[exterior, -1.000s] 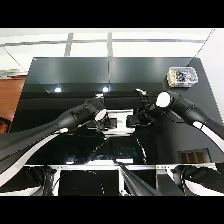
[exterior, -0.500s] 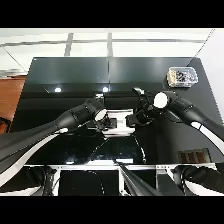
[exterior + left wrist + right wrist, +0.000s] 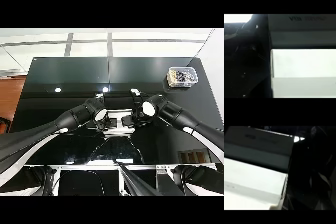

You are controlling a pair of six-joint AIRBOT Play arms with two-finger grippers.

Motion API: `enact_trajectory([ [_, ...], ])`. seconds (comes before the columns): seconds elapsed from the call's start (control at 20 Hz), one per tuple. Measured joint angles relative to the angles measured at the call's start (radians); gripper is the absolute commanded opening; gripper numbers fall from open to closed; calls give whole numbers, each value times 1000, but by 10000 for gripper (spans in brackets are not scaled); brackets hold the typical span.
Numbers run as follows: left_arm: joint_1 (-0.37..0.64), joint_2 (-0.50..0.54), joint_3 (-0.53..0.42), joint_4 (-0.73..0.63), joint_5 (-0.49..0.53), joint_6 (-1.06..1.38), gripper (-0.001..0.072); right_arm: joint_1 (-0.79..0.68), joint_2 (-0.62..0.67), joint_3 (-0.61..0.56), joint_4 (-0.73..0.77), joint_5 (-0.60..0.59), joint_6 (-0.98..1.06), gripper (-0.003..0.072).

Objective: Fold the box and place the chain.

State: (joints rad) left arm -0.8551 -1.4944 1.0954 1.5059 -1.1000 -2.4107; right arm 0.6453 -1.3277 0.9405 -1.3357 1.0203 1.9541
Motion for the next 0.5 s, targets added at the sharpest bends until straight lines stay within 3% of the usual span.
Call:
enact_trajectory([
  [0.4, 0, 0, 0, 0, -1, 2, 26, 46, -69, 32, -61, 41, 117, 308],
  [0.45, 0, 0, 0, 0, -1, 2, 26, 50, -75, 32, -64, 42, 130, 173],
  [0.5, 0, 0, 0, 0, -1, 2, 25, 53, -79, 34, -67, 43, 143, 166],
])
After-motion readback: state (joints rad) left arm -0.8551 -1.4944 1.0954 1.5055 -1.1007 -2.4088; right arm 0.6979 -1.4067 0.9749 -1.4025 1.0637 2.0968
